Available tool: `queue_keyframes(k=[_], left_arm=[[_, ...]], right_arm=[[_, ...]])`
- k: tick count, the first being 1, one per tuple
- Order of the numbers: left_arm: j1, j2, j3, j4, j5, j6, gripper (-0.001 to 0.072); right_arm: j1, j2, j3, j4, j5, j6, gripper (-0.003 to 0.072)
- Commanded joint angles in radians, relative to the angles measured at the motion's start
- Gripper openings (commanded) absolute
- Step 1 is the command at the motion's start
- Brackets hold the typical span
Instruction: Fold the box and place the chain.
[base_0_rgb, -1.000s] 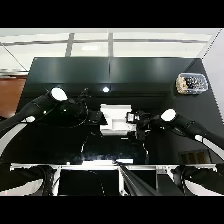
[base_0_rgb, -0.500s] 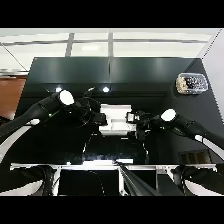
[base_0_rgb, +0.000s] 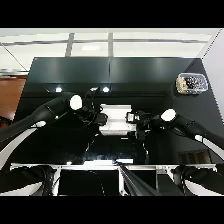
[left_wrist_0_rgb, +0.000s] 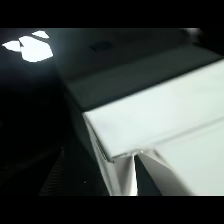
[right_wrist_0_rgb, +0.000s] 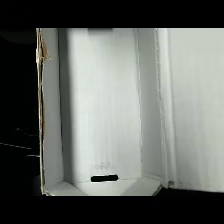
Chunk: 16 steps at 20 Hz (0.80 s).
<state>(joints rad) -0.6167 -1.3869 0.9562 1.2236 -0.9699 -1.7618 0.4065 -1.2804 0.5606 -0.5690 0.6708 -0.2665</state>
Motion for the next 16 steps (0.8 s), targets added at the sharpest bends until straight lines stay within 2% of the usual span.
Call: queue_keyframes(k=[1,6,13,14,15,16], left_arm=[[-0.062,-0.043,0.077,0.129,-0.066,-0.151,0.0493],[-0.153,-0.105,0.131,0.236,-0.146,-0.304,0.0490],[-0.165,-0.118,0.132,0.234,-0.154,-0.394,0.0487],[-0.164,-0.118,0.132,0.236,-0.158,-0.401,0.0460],[-0.164,-0.118,0.132,0.237,-0.153,-0.408,0.0331],[-0.165,-0.118,0.133,0.235,-0.143,-0.408,0.0238]], right_arm=[[0.001,0.000,0.000,0.000,0.000,0.000,0.0490],[0.001,0.000,0.000,0.000,0.000,0.000,0.0490],[0.001,0.000,0.000,0.000,0.001,0.000,0.0490],[0.001,0.000,0.000,0.000,0.001,0.000,0.0490],[0.001,0.000,0.000,0.000,0.001,0.000,0.0490],[0.001,0.000,0.000,0.000,0.001,0.000,0.0490]])
